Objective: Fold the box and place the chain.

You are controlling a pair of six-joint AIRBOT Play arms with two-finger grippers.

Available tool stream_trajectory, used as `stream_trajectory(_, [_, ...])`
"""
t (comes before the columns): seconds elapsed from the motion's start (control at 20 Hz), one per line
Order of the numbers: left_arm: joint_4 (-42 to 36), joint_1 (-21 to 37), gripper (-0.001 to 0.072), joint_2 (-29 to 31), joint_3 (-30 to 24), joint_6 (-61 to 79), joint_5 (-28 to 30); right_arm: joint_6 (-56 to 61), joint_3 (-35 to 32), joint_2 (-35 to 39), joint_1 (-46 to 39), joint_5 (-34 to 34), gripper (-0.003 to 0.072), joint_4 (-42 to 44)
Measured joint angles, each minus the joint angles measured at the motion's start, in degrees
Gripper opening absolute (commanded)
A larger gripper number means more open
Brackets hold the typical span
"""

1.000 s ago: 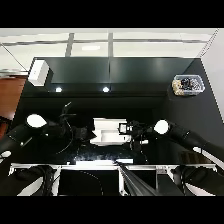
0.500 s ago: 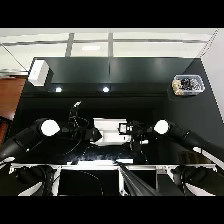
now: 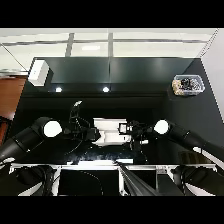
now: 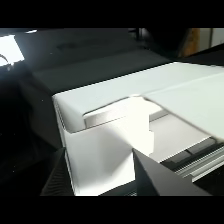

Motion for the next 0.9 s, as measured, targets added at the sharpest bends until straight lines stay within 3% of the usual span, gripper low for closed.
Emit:
stream_trajectory(0.65, [6.9, -5.3, 0.0462, -0.1, 1.4, -12.7, 2.6, 0.0, 0.0, 0.0, 0.0, 0.0, 0.0293, 0.0])
stream_trajectory(0.9, [7.6, -5.5, 0.0451, -2.1, 2.1, -14.3, -0.2, 0.0, 0.0, 0.0, 0.0, 0.0, 0.0293, 0.0])
